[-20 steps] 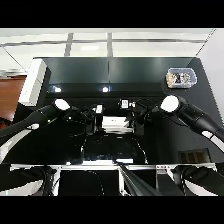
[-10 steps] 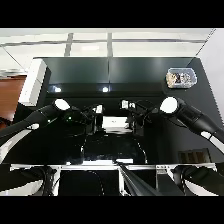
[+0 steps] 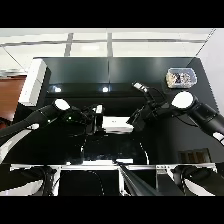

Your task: Fold the box and place the chain.

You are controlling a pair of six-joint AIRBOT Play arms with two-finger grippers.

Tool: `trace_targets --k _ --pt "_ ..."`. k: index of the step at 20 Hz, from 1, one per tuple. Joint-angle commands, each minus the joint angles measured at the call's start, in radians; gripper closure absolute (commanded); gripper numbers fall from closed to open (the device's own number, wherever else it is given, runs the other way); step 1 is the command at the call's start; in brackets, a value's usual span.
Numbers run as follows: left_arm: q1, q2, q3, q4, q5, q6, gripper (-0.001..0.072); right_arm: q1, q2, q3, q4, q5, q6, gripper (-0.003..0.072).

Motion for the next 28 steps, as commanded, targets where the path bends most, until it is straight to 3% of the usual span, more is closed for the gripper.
trace_targets --k 1,6,11,18,23,25,28 --pt "0.0 0.0 0.0 0.0 0.0 0.0 0.0288 -0.01 -0.052 -0.013 0.193 -0.009 0.12 0.0671" --pt "0.0 0.0 0.0 -0.001 0.0 0.0 0.0288 -0.01 -0.205 -0.013 0.211 -0.041 0.15 0.0671" --pt "0.0 0.0 0.0 -0.001 0.0 0.0 0.0287 -0.01 -0.283 -0.013 0.128 -0.051 0.172 0.0672" --pt "0.0 0.0 0.0 -0.001 0.0 0.0 0.0287 -0.04 -0.261 0.002 0.13 0.023 0.169 0.0672" --pt "0.002 0.027 0.002 0.001 -0.005 -0.021 0.028 -0.2 -0.061 0.045 0.106 0.185 0.148 0.0672" --pt "0.002 0.072 0.002 0.031 0.0 -0.1 -0.0004 -0.3 0.043 0.044 0.034 0.226 0.15 0.0672" --pt "0.002 0.163 0.026 0.164 -0.056 -0.314 -0.0004 -0.423 0.132 0.044 -0.043 0.255 0.165 0.0672"
